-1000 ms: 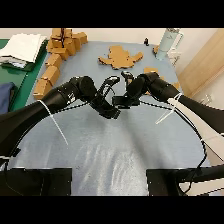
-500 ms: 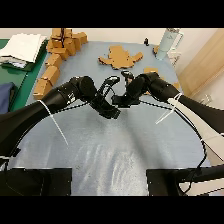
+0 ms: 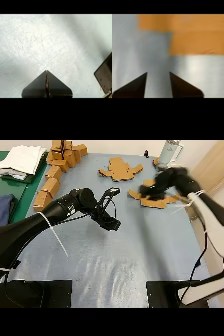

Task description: Fold the box.

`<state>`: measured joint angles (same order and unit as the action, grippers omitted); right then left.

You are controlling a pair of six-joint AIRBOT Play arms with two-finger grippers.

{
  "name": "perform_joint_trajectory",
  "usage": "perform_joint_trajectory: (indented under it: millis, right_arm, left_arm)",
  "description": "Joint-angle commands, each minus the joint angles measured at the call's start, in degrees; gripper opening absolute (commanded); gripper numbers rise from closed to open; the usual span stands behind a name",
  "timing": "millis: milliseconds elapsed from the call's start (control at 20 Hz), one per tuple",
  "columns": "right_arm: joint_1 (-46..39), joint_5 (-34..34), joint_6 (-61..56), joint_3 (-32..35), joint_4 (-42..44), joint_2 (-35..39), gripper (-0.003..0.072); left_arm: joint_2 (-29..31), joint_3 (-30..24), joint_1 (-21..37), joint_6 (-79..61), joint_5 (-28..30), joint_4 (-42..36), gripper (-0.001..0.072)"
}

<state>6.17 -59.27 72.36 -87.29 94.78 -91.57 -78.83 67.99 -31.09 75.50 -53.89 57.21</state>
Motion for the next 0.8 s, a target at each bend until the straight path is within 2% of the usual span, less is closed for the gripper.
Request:
perform_joint_trajectory:
  millis: [0,100,250,550,750]
  right_arm:
    - [-17.6,-0.3,9.5,-7.5,6.0,-6.3,0.0486]
    - [-24.8,-0.5,15.9,-10.9,11.3,-11.6,0.0486]
    - [-29.4,-0.2,18.3,-16.6,11.6,-18.5,0.0487]
    - [-29.6,0.1,21.8,-25.6,12.3,-26.5,0.0486]
    - [-29.6,-3.0,28.3,-26.0,22.6,-28.4,0.0476]
  left_arm:
    - [0.0,0.0,0.0,0.0,2.8,-0.4,0.0013]
    - [0.0,0.0,0.0,0.0,3.4,-0.4,0.0013]
    - [0.0,0.0,0.0,0.0,4.5,-0.6,0.0013]
    - [0.0,0.0,0.0,0.5,4.5,-0.7,0.0013]
    - [0.0,0.0,0.0,0.4,4.5,-1.9,0.0013]
